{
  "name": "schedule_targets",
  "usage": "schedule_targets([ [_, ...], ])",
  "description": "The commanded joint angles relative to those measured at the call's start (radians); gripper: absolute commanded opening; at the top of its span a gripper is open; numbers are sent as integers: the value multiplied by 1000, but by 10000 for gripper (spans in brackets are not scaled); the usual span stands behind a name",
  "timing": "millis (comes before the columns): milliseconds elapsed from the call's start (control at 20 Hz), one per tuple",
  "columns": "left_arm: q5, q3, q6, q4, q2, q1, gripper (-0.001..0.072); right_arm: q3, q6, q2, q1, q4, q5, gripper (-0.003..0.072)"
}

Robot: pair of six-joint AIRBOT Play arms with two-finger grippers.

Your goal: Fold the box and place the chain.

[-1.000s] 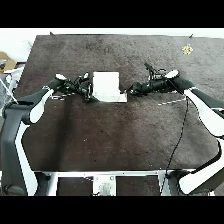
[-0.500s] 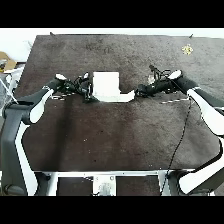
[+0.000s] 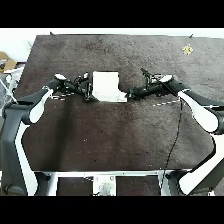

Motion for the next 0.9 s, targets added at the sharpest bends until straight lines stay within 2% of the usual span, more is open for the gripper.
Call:
schedule_targets([
  [0,-1,0,0,0,0,0,343,2,-68,-9,-2,174,41,325],
  [50,0,0,0,0,0,0,344,2,-67,-9,-2,161,47,384],
  [100,0,0,0,0,0,0,344,2,-56,-9,-2,126,47,381],
  [150,0,0,0,0,0,0,343,2,-37,-9,-8,82,46,301],
  [250,-1,0,0,0,0,0,343,2,-4,-9,-28,11,56,295],
  [550,-1,0,0,0,0,0,344,2,1,-9,-98,-21,90,292],
  [650,-1,0,0,0,0,0,344,2,18,-9,-105,-71,83,87],
  [850,-1,0,0,0,0,0,344,1,35,-20,-68,-119,43,89],
])
